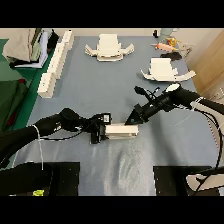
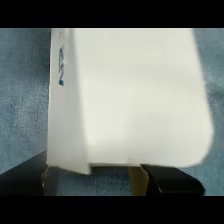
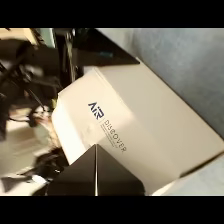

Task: Fold the box.

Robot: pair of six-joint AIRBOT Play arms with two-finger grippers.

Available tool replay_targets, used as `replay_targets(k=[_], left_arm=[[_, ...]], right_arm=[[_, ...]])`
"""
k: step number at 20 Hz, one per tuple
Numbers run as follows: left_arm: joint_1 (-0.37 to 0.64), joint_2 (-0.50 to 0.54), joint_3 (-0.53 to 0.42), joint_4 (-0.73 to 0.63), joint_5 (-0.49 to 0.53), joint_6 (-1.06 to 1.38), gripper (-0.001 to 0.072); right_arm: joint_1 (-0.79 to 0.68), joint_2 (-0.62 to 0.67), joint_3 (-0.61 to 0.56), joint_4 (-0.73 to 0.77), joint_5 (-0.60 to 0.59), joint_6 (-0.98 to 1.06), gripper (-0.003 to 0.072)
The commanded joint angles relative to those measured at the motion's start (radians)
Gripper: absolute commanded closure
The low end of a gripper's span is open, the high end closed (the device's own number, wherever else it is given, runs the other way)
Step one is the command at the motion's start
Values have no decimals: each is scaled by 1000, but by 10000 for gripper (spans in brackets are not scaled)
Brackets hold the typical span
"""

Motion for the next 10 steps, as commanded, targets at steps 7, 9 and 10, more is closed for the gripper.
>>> replay_targets(k=[7, 9, 10], left_arm=[[0, 0, 0, 0, 0, 0, 234], [0, 0, 0, 0, 0, 0, 235], [0, 0, 0, 0, 0, 0, 234]], right_arm=[[267, 282, -3, -293, -410, -173, 682], [340, 354, -42, -380, -515, -174, 682], [376, 394, -81, -413, -574, -174, 682]])
